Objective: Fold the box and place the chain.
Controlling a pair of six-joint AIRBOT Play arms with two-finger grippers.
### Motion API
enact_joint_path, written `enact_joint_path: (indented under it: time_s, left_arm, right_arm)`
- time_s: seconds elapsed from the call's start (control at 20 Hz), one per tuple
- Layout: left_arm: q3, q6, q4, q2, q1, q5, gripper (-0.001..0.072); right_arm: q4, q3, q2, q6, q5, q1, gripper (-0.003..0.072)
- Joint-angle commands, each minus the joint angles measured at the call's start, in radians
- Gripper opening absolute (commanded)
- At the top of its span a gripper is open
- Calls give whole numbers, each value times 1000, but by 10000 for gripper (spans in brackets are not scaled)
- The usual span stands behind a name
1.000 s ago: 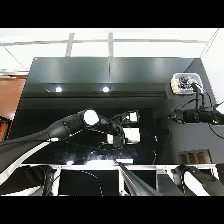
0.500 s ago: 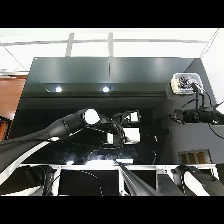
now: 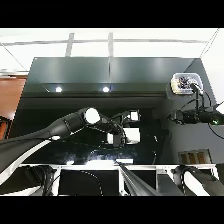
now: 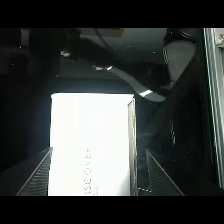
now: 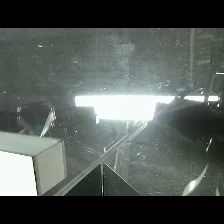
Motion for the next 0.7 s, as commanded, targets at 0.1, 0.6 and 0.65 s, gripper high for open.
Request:
enact_joint_path:
  time_s: [0.1,0.6,0.65]
  left_arm:
    - [0,-5,44,-6,1,-8,710]
    - [1,-5,52,28,2,17,710]
    - [1,-5,52,28,2,18,710]
  right_arm:
    - [1,0,1,0,4,-1,2]
    - [1,1,1,0,10,-1,2]
    - [0,0,1,0,10,-1,2]
